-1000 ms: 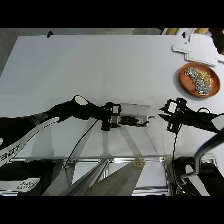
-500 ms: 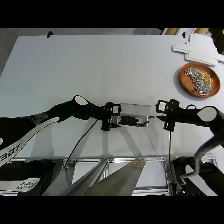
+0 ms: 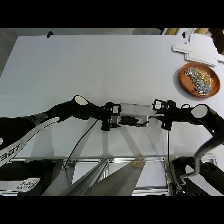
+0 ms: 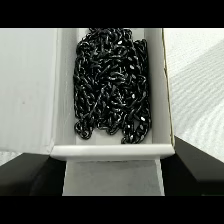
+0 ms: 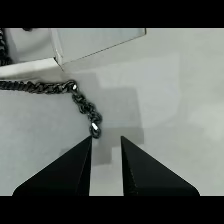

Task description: Fold the box and place the chain.

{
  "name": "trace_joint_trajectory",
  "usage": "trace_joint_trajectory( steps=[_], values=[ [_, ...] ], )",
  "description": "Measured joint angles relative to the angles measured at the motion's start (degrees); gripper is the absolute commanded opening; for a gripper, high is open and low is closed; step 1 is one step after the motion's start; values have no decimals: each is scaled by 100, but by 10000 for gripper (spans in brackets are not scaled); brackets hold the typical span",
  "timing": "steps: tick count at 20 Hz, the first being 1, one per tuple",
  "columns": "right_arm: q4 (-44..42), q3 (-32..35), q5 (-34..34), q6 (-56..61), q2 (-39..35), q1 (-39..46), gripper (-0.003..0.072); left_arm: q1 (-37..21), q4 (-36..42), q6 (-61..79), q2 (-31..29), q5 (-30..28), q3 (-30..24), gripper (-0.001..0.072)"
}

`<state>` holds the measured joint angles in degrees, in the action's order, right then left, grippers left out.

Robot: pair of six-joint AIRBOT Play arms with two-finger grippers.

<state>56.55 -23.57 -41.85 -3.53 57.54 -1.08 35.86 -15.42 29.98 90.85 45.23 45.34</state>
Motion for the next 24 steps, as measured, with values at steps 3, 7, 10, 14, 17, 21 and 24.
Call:
trace_joint_trajectory(
  steps=[3, 7, 10, 14, 17, 21, 24],
  values=[
    [-87, 0, 22, -9, 55, -9, 196, 0, 0, 0, 0, 0, 0, 149],
    [-227, 0, 46, -103, 127, -190, 195, 0, 0, 0, 0, 0, 0, 149],
    [-258, 0, 66, -129, 260, -286, 166, 0, 0, 0, 0, 0, 0, 149],
    [-273, 0, 103, -144, 343, -332, 157, 0, 0, 0, 0, 0, 0, 149],
    [-275, 0, 162, -149, 363, -343, 136, 0, 2, -2, 0, 0, 0, 149],
    [-278, 0, 199, -149, 374, -343, 95, 0, 0, -2, 0, 0, 0, 149],
    [-278, 0, 212, -149, 374, -343, 95, 0, 0, 0, 0, 0, 0, 149]
  ],
)
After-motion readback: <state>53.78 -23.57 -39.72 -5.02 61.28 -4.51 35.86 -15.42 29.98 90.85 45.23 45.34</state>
